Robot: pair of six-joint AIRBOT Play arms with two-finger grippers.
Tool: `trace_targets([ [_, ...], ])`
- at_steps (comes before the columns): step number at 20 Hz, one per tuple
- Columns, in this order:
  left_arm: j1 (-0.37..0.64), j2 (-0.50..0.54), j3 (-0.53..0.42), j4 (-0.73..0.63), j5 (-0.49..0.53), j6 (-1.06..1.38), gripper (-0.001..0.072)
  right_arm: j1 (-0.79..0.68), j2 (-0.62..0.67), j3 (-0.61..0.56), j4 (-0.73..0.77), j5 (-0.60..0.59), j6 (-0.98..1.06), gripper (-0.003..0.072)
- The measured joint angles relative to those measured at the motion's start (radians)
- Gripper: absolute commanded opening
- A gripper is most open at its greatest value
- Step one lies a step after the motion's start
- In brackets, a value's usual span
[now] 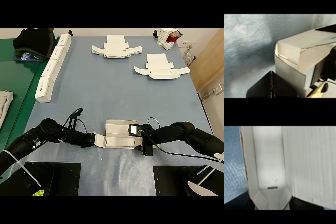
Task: Fold the box.
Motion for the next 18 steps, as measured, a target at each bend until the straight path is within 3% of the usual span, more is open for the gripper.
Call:
trace_targets([
  [12,-0.011,0.0,0.054,-0.033,-0.044,0.006,0.0017,0.0,0.0,0.0,0.0,0.0,0.0,0.051],
  [14,-0.011,0.0,0.069,-0.034,-0.048,0.006,0.0338,0.0,0.0,0.0,0.0,0.0,0.0,0.051],
  [18,-0.011,0.0,0.08,-0.034,-0.06,0.006,0.0344,0.0,0.0,0.0,0.0,0.0,0.0,0.051],
])
